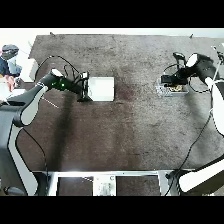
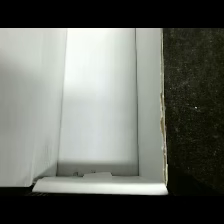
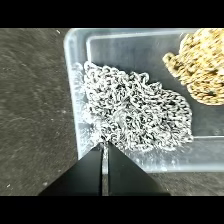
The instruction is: Fold the box and place the chain.
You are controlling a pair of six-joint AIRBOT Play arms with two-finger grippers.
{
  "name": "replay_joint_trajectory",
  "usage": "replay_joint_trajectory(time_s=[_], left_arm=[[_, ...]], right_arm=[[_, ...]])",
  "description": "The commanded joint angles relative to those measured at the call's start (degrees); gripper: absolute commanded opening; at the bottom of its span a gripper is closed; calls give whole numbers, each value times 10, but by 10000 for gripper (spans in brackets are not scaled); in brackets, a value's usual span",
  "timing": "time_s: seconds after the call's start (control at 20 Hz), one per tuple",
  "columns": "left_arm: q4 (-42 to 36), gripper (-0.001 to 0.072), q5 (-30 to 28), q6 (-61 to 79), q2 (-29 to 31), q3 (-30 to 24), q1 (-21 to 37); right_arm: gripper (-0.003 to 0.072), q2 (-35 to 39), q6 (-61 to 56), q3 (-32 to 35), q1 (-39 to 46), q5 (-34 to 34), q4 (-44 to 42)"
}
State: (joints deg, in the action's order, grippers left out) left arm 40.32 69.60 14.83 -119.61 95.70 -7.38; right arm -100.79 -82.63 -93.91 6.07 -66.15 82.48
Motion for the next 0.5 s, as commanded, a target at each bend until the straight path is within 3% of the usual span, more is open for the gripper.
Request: replay_joint_trajectory(time_s=[0.0,0.25,0.45], left_arm=[[0,344,0,0,0,0,0],[0,344,0,0,0,0,0],[0,345,0,0,0,0,0]], right_arm=[[11,44,6,-1,0,-5,0],[10,170,21,-1,-4,16,0],[9,296,49,-1,-21,103,8]])
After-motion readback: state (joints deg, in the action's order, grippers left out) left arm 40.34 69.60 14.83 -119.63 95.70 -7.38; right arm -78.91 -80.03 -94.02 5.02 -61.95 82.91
